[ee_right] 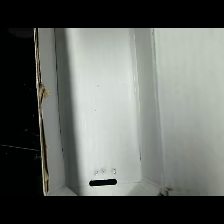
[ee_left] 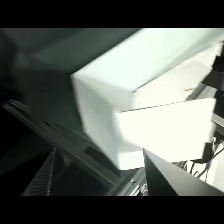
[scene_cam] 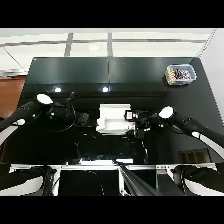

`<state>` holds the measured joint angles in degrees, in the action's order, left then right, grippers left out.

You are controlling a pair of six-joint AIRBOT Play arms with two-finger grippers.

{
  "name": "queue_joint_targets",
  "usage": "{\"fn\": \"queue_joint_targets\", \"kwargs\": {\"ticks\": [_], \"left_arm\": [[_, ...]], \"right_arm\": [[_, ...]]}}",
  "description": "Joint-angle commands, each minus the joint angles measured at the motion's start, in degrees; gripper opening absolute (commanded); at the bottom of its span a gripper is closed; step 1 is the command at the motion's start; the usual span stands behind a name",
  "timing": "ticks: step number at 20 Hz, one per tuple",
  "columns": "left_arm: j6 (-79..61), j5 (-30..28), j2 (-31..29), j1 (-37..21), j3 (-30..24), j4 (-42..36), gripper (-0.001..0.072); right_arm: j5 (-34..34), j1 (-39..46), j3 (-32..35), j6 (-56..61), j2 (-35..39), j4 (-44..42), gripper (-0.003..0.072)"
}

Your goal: Fold the box and place the chain.

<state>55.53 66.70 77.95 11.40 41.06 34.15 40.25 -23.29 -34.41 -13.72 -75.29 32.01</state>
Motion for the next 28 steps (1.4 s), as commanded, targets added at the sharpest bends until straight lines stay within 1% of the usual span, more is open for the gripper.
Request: {"fn": "queue_joint_targets", "kwargs": {"ticks": [1, 2, 3, 5, 9, 10, 11, 12, 15, 21, 23, 26, 28], "left_arm": [[0.76, -0.09, 0.04, 4.44, 2.84, 1.33, 0.0606], [2.75, -0.46, 0.04, 5.90, 4.00, 2.62, 0.0510], [5.20, -0.90, 0.04, 7.15, 5.16, 3.98, 0.0457], [11.50, -2.21, 0.02, 9.73, 7.52, 7.39, 0.0456], [27.36, -3.89, 0.02, 14.47, 11.23, 18.78, 0.0456], [29.68, -3.87, 0.02, 15.50, 11.80, 20.92, 0.0441], [31.19, -3.91, 0.02, 16.37, 12.17, 22.45, 0.0367], [32.59, -4.46, 0.04, 17.22, 12.35, 23.37, 0.0343], [35.45, -6.19, 0.04, 19.04, 12.35, 23.71, 0.0343], [37.03, -6.99, 0.04, 21.07, 12.35, 24.02, 0.0349], [39.54, -8.11, 0.04, 21.92, 12.35, 26.12, 0.0349], [43.21, -8.00, 0.04, 23.39, 12.37, 30.62, 0.0349], [44.13, -8.20, 0.04, 24.28, 12.37, 31.23, 0.0349]], "right_arm": [[0.00, -0.04, -0.04, 0.02, -0.02, -0.02, 0.0166], [0.00, -0.04, -0.04, 0.02, -0.02, -0.02, 0.0166], [0.00, -0.04, -0.04, 0.00, -0.02, -0.02, 0.0167], [0.00, -0.04, -0.04, 0.00, -0.02, -0.02, 0.0166], [0.00, -0.04, -0.04, 0.02, -0.02, -0.02, 0.0167], [0.00, -0.04, -0.04, 0.02, -0.02, -0.02, 0.0166], [0.00, -0.04, -0.04, 0.02, -0.02, -0.02, 0.0166], [0.00, -0.04, -0.04, 0.02, -0.02, -0.02, 0.0166], [0.00, -0.04, -0.04, 0.02, -0.02, -0.02, 0.0166], [0.00, -0.04, -0.04, 0.02, -0.02, -0.02, 0.0166], [0.00, -0.04, -0.04, 0.00, -0.02, -0.02, 0.0166], [0.00, -0.04, -0.07, 0.02, -0.02, -0.02, 0.0166], [0.00, -0.04, -0.04, 0.02, -0.02, -0.02, 0.0166]]}}
